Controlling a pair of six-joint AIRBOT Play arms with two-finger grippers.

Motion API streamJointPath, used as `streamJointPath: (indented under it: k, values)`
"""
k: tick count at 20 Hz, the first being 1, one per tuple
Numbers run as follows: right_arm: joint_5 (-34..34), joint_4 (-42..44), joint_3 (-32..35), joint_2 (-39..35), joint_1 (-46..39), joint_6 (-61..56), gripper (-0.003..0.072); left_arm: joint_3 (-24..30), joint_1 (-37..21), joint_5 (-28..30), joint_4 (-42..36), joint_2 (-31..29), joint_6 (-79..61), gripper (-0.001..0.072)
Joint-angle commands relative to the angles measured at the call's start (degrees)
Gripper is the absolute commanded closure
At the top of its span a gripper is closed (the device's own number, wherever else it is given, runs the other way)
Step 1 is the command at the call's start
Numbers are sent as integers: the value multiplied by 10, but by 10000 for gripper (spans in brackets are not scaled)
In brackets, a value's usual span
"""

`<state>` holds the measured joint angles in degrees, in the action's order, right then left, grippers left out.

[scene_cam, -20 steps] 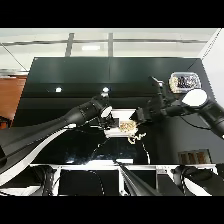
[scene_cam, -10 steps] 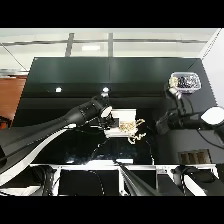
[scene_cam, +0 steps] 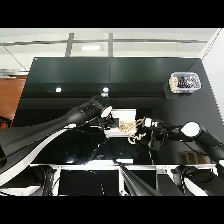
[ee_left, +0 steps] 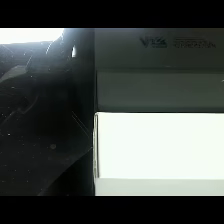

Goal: Fold the box and place the chain.

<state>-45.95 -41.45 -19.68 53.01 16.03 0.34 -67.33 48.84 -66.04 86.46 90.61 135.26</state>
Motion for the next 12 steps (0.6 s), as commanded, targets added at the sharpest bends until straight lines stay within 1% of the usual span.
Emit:
streamJointPath:
  k: [1, 2, 6, 9, 12]
  values:
    - [15, 40, 5, 25, 35, 103, -23, 0, 0, 0, 0, 0, 0, 678]
    - [22, 44, 5, 29, 39, 113, -23, 0, 0, 0, 0, 0, 0, 678]
    - [89, 50, 5, 34, 41, 130, -23, 0, 0, 0, 0, 0, 0, 678]
    - [95, 51, 5, 38, 41, 137, -23, 0, 0, 0, 0, 0, 0, 678]
    - [115, 60, 5, 38, 41, 137, -23, 0, 0, 0, 0, 0, 0, 678]
